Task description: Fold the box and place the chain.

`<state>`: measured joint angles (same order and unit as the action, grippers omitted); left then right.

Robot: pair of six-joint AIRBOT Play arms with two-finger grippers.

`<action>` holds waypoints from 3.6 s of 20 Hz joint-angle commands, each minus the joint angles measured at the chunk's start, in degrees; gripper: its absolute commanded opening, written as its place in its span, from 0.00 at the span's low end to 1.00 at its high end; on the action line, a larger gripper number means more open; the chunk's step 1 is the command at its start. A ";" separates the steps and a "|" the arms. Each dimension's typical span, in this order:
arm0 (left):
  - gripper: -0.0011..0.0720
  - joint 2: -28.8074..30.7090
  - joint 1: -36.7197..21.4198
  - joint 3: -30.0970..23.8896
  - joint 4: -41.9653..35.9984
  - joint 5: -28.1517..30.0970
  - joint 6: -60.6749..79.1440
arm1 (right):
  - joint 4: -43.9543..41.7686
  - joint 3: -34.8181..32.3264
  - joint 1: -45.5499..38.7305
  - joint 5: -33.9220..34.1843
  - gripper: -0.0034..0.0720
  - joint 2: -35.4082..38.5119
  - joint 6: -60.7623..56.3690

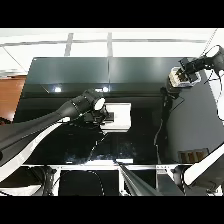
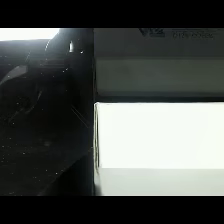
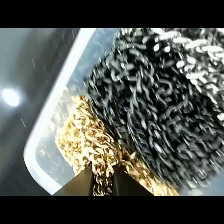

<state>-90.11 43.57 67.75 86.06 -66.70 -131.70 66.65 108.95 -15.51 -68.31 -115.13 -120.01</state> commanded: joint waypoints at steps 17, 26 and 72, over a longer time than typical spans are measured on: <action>0.05 0.00 -0.07 0.04 -1.51 0.00 0.04 | -7.72 0.07 -1.57 -13.05 0.06 44.19 27.93; 0.05 0.00 -0.07 0.04 -1.51 0.02 0.07 | -7.69 0.07 9.68 -16.90 0.06 55.69 28.35; 0.05 0.00 -0.07 0.04 -1.51 -0.09 0.09 | -17.84 -54.18 34.75 5.42 0.66 54.99 29.62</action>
<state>-90.11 43.53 67.75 84.55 -66.74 -131.63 50.35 54.63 24.08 -56.31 -60.58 -92.71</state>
